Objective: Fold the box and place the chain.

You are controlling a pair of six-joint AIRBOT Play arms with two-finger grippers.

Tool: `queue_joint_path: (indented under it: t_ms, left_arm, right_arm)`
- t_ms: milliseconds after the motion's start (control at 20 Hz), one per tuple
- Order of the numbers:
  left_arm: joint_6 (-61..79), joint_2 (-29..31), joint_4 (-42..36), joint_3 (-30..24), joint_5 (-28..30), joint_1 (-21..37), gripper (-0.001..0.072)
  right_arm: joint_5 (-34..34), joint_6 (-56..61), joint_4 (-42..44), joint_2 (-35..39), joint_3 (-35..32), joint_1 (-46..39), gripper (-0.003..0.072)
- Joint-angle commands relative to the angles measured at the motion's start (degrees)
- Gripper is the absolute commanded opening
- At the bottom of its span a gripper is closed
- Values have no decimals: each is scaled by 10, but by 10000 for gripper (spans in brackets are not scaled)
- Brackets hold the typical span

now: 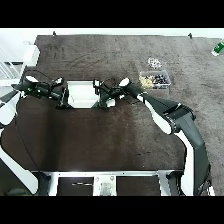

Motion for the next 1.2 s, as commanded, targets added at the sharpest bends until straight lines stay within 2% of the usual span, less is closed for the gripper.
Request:
queue_joint_path:
  t_ms: [0,1150]
  left_arm:
    - [0,0,-9,2,15,0,720]
    - [-18,0,9,4,11,-12,716]
  right_arm:
    - [-1,0,0,0,0,0,585]
    - [-1,1,0,0,0,0,585]
